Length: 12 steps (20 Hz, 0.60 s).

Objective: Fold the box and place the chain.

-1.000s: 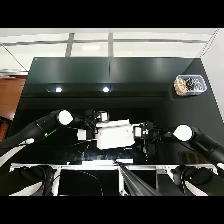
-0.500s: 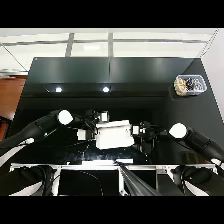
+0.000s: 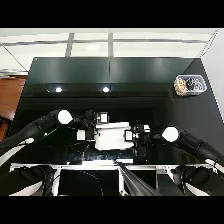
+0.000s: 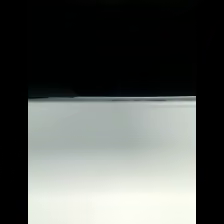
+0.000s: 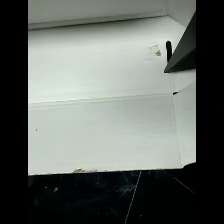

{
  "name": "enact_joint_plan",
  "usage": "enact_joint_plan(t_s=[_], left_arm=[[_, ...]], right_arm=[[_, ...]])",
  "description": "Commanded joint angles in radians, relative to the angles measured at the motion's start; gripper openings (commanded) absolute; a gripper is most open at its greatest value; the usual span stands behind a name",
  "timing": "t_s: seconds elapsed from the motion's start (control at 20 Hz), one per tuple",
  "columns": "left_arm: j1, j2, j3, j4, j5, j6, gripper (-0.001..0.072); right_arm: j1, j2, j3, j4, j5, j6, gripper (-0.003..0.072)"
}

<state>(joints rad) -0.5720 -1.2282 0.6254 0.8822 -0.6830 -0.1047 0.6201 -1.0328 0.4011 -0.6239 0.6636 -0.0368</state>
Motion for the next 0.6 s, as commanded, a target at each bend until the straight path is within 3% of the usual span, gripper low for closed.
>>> enact_joint_plan(t_s=[0.0, 0.15, 0.55], left_arm=[[0.000, 0.000, 0.000, 0.000, -0.002, 0.000, 0.0032], [0.000, 0.000, 0.000, 0.000, -0.002, 0.000, 0.0032], [0.000, 0.000, 0.000, 0.000, -0.002, 0.000, 0.0032]], right_arm=[[0.011, 0.005, 0.021, 0.000, -0.017, 0.038, 0.0713], [-0.010, 0.045, 0.044, -0.061, -0.022, 0.069, 0.0713], [-0.088, 0.093, 0.074, -0.056, -0.006, 0.066, 0.0711]])
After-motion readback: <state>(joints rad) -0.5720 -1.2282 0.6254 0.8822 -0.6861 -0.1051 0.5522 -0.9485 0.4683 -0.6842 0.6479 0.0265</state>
